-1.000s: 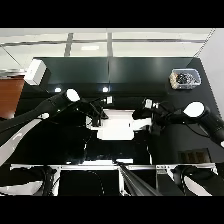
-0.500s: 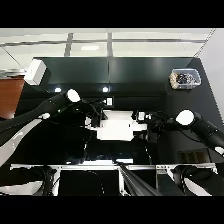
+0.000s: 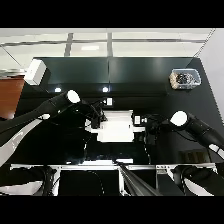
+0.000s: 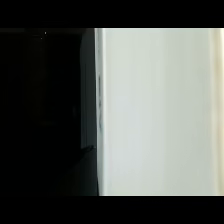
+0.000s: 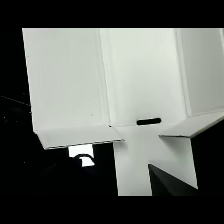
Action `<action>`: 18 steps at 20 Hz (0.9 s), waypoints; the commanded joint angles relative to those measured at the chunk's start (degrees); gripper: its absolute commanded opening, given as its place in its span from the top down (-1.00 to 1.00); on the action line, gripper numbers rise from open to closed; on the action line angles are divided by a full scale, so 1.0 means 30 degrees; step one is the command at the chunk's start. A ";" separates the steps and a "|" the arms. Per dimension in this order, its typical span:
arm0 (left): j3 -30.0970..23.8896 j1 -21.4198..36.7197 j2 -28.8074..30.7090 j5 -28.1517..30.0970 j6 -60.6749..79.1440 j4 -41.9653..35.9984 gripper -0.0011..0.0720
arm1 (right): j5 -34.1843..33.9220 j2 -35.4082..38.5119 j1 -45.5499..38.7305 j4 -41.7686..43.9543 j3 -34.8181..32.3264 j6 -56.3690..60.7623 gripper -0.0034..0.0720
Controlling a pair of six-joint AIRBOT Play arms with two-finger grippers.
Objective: Fold the box and place the chain.
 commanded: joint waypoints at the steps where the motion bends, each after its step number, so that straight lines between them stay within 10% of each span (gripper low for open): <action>1: -0.0015 -0.0007 -0.0015 0.0000 -0.0080 0.0058 0.90 | -0.0583 -0.0678 0.1027 0.0335 -0.0015 -0.0277 -0.79; 18: -0.0015 -0.0007 -0.0015 0.0481 -0.0087 0.0051 0.90 | -0.1916 -0.0794 0.1282 0.3162 0.0000 -0.0707 -0.79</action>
